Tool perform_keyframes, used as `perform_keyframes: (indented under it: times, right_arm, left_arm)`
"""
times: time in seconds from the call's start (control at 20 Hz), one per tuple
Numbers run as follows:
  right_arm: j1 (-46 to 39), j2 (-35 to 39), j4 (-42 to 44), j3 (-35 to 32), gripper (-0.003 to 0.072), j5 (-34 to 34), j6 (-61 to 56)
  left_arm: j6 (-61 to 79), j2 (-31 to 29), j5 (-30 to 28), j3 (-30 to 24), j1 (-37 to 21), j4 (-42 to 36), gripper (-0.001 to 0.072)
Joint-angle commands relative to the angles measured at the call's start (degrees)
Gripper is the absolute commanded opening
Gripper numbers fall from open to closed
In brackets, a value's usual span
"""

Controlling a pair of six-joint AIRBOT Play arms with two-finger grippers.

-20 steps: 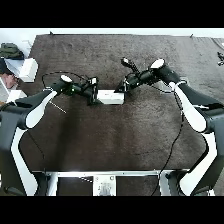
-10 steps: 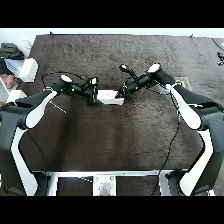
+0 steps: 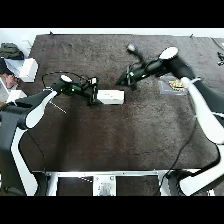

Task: Fold the box and place the chain.

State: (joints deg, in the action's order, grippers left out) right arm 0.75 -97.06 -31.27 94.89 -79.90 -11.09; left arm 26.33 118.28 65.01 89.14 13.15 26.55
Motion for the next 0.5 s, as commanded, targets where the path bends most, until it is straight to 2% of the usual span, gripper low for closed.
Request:
perform_keyframes:
  times: [0.0, 0.05, 0.15, 0.3, 0.45]
  right_arm:
    - [0.13, 12.2, 4.31, -6.29, -0.0019, 2.21, -0.7]
    - [0.13, 16.44, 4.59, -10.21, -0.002, 5.29, -0.68]
    - [0.22, 26.03, 5.11, -20.72, -0.0019, 15.74, -0.55]
    - [0.24, 41.38, 7.26, -40.06, -0.0019, 36.09, -0.55]
    - [0.24, 54.75, 8.87, -57.53, -0.0018, 49.53, -0.57]
  left_arm:
    - [0.09, 0.0, -0.04, 0.02, 0.02, 0.0, 0.0333]
    - [0.09, 0.0, -0.04, 0.02, 0.02, 0.0, 0.0333]
    - [0.09, 0.0, -0.04, 0.02, 0.02, 0.0, 0.0333]
    - [0.09, 0.0, -0.04, 0.02, 0.02, 0.0, 0.0333]
    - [0.09, 0.0, -0.04, 0.02, 0.02, 0.0, 0.0333]
